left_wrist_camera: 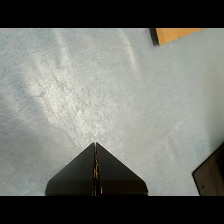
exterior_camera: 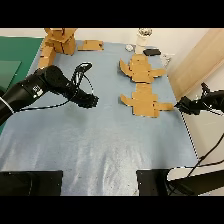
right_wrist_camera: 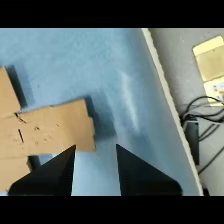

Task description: Fold the box.

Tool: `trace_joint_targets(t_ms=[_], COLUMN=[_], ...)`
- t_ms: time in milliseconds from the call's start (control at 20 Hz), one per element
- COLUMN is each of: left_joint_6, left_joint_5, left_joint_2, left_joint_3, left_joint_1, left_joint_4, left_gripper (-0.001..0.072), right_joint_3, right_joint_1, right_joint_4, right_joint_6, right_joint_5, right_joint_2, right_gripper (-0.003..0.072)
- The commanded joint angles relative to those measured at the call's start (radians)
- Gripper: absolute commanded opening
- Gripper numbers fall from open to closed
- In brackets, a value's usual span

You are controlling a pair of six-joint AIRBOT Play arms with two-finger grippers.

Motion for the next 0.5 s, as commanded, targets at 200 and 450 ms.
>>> trace_joint_targets(t_ms=[200, 450], left_joint_6=[0.0, 0.003], left_joint_5=[0.013, 0.032], left_joint_2=[0.0, 0.0], left_joint_3=[0.0, 0.0], left_joint_1=[0.0, 0.0], left_joint_4=[-0.06, -0.086], left_gripper=[0.0015, 0.0015], right_joint_3=[0.087, 0.087], right_joint_1=[-0.004, 0.05], right_joint_4=[0.121, 0.153], right_joint_6=[-0.106, -0.154], right_joint_5=[-0.051, -0.15], right_joint_2=[-0.156, -0.167], right_gripper=[0.0405, 0.0404])
